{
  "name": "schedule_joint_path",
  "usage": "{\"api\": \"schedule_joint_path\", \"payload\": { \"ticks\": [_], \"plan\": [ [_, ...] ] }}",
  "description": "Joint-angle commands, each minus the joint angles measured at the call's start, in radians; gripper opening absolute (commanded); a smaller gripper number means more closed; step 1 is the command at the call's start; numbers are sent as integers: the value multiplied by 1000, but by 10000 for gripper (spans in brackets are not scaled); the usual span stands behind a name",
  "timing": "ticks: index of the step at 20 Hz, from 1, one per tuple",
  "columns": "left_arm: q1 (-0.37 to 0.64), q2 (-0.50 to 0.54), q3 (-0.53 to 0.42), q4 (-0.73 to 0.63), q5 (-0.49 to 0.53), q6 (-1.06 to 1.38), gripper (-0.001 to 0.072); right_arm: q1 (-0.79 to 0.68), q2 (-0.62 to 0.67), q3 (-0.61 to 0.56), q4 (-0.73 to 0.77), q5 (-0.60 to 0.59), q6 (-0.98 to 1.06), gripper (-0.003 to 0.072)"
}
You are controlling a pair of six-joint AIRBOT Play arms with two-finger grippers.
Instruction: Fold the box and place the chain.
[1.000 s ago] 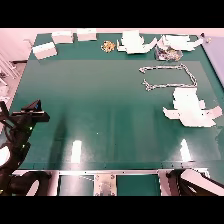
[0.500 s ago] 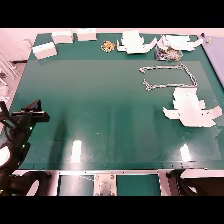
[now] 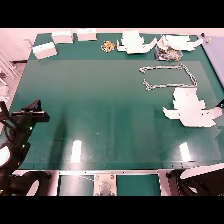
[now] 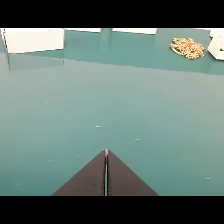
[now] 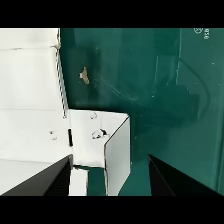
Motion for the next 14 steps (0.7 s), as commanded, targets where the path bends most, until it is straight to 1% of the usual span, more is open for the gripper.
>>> {"api": "schedule_joint_path", "payload": {
  "ticks": [1,3,7,10,14],
  "plan": [
    [0,1,0,0,0,0,21,-8,-34,23,-3,34,-61,570],
    [0,1,0,0,0,0,21,-14,-52,23,1,58,-87,570],
    [0,1,0,0,0,0,21,-29,-105,23,60,85,-121,569],
    [0,1,0,0,0,0,21,-32,-124,23,98,118,-189,570],
    [0,1,0,0,0,0,21,-56,-134,23,146,120,-221,569]
  ]
}}
